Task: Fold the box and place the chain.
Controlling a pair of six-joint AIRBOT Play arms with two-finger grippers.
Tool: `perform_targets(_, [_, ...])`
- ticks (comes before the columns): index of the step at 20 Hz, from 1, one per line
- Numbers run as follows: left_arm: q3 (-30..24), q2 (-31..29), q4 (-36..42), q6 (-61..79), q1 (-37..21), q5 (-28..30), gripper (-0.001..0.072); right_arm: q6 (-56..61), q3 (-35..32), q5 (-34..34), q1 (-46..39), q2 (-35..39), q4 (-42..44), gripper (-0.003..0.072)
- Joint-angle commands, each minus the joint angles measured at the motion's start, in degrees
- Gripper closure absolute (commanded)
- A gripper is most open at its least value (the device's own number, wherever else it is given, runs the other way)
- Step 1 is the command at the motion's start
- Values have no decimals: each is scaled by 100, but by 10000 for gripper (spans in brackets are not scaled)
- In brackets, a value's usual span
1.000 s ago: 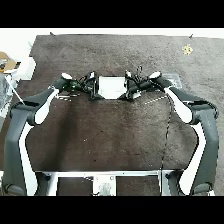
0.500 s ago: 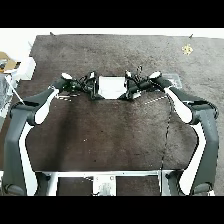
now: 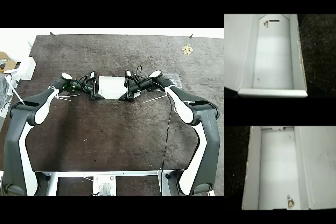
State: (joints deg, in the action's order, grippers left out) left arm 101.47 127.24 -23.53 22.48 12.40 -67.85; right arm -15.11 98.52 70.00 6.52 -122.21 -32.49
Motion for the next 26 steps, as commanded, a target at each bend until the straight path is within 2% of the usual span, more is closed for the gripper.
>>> perform_targets(1, [2, 2, -2, 2, -2, -9, 434, 415, 7, 33, 2, 225, -678, 8])
perform_targets(7, [2, 2, -2, 2, 0, -9, 434, 1692, 4, 74, 0, 999, -2264, 9])
perform_targets(10, [2, 2, 0, 2, -2, -9, 434, 2524, 4, 188, -4, 1486, -2376, 11])
perform_targets(11, [2, 2, -2, 2, -2, -9, 434, 2636, 4, 339, -2, 1572, -2044, 71])
perform_targets(13, [2, 2, -2, 2, 0, -9, 434, 2632, 2, 549, -2, 1574, -1259, 543])
perform_targets(14, [2, 2, -2, 2, -2, -9, 434, 2616, 4, 476, -2, 1515, -822, 674])
perform_targets(19, [2, 2, -2, 2, 0, -9, 434, 1777, 4, -726, -4, 949, 883, 683])
perform_targets(23, [2, 2, -2, 2, 0, -9, 434, 1587, 4, -1572, -4, 590, 997, 683])
perform_targets(26, [2, 2, -2, 2, -2, -9, 434, 1587, 4, -1545, -4, 407, 938, 683])
